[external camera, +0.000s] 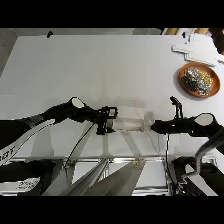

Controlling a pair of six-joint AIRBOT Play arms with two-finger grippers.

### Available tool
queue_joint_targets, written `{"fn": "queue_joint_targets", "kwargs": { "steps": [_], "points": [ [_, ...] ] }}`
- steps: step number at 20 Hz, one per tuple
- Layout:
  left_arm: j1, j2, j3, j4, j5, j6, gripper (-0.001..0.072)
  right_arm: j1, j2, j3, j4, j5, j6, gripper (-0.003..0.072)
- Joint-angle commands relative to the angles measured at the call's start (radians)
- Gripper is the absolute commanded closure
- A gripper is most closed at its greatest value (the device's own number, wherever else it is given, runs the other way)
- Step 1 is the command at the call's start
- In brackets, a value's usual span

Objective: Fold the box and place the chain.

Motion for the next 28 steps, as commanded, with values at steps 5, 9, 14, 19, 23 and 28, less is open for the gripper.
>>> {"fn": "queue_joint_targets", "kwargs": {
  "steps": [5,9,14,19,23,28],
  "points": [
    [0.0,0.0,0.0,0.0,0.0,0.0,0.0503,0.009,0.075,-0.001,0.085,0.023,-0.054,0.0422],
    [0.0,0.0,0.0,0.0,0.0,0.0,0.0503,0.01,0.075,-0.001,0.092,0.047,-0.055,0.032],
    [0.0,0.0,0.0,0.0,0.0,0.0,0.0503,0.037,0.075,-0.001,0.097,0.042,-0.058,0.032],
    [0.0,0.0,0.0,0.0,0.0,0.0,0.0503,0.216,0.074,0.009,0.04,-0.145,0.062,0.0277],
    [0.0,0.0,0.0,0.0,0.0,0.0,0.0503,0.316,0.074,0.068,-0.151,-0.234,0.367,0.0276],
    [0.0,0.0,0.0,0.0,0.0,0.0,0.0503,0.463,0.057,0.157,-0.411,-0.215,0.673,0.0277]
  ]
}}
